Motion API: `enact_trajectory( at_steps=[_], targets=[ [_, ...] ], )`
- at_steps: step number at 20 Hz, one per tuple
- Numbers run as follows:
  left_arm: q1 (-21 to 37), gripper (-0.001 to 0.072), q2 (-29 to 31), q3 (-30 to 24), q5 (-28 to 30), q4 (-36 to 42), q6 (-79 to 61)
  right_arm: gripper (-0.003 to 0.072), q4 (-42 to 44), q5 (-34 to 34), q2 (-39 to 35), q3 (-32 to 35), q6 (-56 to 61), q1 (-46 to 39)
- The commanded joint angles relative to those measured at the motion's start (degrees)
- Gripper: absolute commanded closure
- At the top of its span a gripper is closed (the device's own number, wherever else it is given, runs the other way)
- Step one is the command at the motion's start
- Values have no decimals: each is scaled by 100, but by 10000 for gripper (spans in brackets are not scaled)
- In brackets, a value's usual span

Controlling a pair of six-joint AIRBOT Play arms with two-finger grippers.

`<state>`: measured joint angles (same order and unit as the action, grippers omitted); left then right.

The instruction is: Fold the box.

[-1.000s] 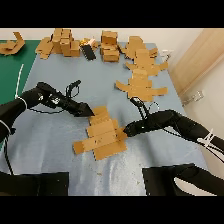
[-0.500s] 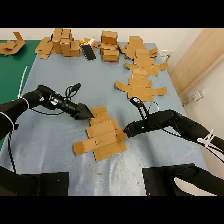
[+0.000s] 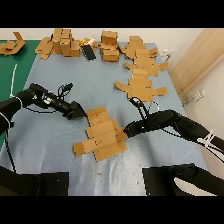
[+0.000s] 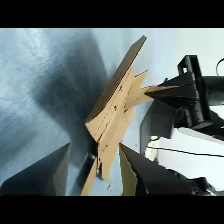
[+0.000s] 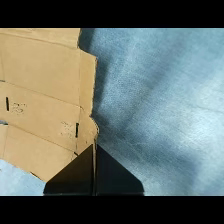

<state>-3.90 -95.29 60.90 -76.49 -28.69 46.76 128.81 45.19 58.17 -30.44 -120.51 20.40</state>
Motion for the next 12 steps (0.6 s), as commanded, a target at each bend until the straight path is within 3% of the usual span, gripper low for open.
enact_trajectory(
  at_steps=[1, 5, 12],
  targets=[
    [-481, 246, -39, 7, 570, -133, 20, 684, 4, -20, -2, 4, -2, 7],
    [-831, 246, -138, 4, 763, 0, 15, 684, 4, -20, -2, 4, -39, 4],
    [-841, 248, -144, 4, 247, 560, -595, 684, 2, -31, -2, 4, -63, 4]
  ],
)
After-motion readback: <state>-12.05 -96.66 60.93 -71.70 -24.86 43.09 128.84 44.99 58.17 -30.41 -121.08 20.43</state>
